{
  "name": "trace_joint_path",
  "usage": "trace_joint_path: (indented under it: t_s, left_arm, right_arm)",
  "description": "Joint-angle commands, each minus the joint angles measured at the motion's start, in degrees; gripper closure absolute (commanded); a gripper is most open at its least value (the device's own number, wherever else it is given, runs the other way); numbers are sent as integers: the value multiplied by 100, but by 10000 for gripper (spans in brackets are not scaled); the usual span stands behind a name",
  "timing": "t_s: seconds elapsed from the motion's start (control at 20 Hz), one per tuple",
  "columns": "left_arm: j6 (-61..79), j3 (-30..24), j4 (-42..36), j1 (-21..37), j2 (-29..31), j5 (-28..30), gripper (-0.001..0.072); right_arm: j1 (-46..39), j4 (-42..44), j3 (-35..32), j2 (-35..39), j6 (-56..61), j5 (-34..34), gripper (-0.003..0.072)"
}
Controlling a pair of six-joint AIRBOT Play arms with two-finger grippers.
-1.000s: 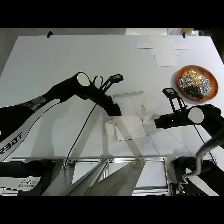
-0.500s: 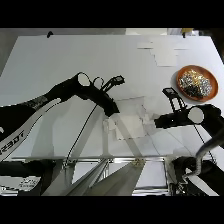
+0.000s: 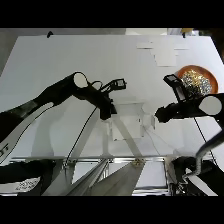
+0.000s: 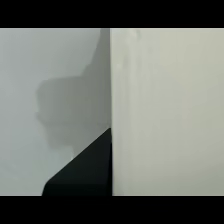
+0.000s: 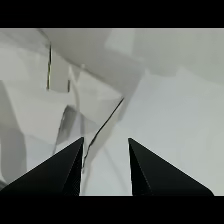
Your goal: Fold the box and place the chain.
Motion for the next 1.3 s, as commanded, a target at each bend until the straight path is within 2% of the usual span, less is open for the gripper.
trace_joint_path:
  t_s: [0.0, 0.1, 0.35, 0.5, 0.85, 1.05, 1.25]
  left_arm:
    - [90, -940, 372, -225, 896, 887, 716]
    - [739, -1502, 4, -249, 1217, 1613, 710]
    - [1985, -1580, -769, -249, 791, 2142, 707]
    - [2726, -1580, -931, -251, 479, 2111, 707]
    - [2586, -1526, -997, -234, 389, 2114, 709]
    - [2588, -1207, -914, -118, 345, 1725, 710]
    - [2592, -1165, -929, -90, 155, 1683, 709]
  right_arm:
    - [4, 17, 258, 385, -286, 391, 362]
    - [4, 28, 258, 533, -356, 420, 363]
    - [4, 356, 256, 560, -581, 380, 364]
    - [4, 409, 256, 560, -619, 378, 364]
    - [4, 409, 256, 560, -859, 374, 365]
    - [4, 391, 256, 560, -1032, 372, 365]
    - [4, 385, 256, 560, -1032, 374, 365]
